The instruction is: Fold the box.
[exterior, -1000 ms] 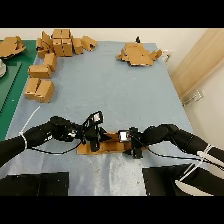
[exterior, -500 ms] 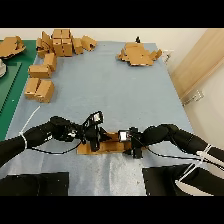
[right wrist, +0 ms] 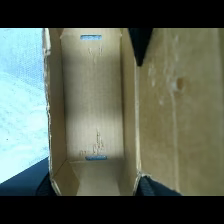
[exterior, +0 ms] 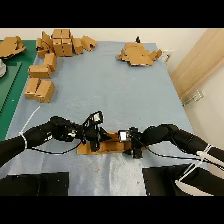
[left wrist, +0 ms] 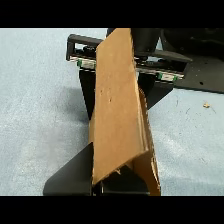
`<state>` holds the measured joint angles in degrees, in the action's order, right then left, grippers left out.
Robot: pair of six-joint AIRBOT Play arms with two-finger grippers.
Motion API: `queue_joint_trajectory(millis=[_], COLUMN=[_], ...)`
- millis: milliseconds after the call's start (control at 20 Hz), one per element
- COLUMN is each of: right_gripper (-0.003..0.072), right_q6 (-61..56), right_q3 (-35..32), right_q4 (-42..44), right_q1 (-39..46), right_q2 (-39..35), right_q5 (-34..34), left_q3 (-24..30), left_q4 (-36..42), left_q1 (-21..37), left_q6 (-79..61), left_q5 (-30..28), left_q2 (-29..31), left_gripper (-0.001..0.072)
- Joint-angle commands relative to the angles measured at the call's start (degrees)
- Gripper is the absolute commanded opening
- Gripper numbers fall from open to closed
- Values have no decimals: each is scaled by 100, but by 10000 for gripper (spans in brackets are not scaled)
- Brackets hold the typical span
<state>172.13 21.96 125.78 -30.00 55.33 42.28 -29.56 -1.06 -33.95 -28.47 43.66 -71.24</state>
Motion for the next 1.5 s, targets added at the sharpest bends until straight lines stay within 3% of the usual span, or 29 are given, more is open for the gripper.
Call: queue_joint_trajectory(millis=[0,550,600,650,700,950,1150,1300,1350,1400,1450], right_gripper=[491,491,491,491,491,491,491,491,491,491,491], right_q6=[-2,-24,-24,-24,-24,-24,-24,-22,-22,-22,-22], right_q3=[-2,-2,-2,-2,-2,-2,-2,-2,-2,-2,-2], right_q4=[4,24,24,24,22,22,24,24,22,22,22], right_q1=[0,-2,-2,-2,-2,0,-2,-2,-2,-2,-2], right_q2=[0,0,0,0,0,0,0,0,0,0,0], right_q5=[-20,76,76,76,76,72,74,72,70,68,70], left_q3=[-2,-2,-4,-2,-2,-2,-2,-2,0,-2,24], left_q4=[0,20,22,50,63,-229,-2020,-3746,-4140,-4424,-4441], left_q1=[2,0,2,13,13,50,498,894,997,1071,1073], left_q6=[0,0,0,28,275,763,3178,4885,5584,6328,6931], left_q5=[0,-11,-26,-46,-111,-289,-111,293,479,826,1062], left_q2=[4,4,4,4,4,188,1043,1952,2214,2441,2592], left_gripper=[11,15,270,590,653,654,654,644,399,21,9])
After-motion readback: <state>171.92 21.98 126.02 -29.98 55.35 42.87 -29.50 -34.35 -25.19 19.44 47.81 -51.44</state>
